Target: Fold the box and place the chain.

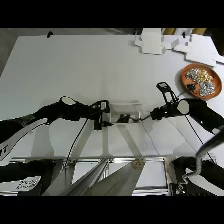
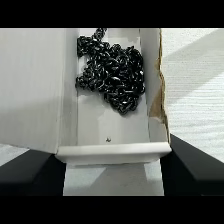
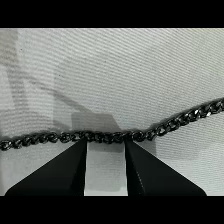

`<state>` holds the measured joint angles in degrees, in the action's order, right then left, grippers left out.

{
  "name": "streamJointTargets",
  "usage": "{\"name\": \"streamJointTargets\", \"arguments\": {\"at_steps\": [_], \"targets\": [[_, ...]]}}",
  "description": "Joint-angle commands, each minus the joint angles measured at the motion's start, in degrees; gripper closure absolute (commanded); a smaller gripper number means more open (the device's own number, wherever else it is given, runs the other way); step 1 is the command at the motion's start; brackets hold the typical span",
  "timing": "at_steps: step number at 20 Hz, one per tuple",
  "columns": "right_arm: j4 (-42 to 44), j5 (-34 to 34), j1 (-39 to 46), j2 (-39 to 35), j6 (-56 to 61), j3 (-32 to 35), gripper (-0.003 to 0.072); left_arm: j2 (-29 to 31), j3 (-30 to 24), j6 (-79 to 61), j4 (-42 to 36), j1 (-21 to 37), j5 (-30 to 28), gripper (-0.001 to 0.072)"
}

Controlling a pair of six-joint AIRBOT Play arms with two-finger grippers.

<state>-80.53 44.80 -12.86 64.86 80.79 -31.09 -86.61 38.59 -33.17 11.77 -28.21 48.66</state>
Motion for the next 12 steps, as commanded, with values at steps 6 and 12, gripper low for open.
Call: {"name": "streamJointTargets", "arguments": {"at_steps": [6,12], "targets": [[-0.09,2.16,-0.04,0.02,-0.24,0.04,0.0670,0.02,0.02,0.02,0.02,-0.04,-0.02,0.0367],[-0.13,1.77,-3.02,-3.91,-1.79,0.02,0.0670,0.02,0.02,0.00,0.02,-0.04,-0.02,0.0367]]}}
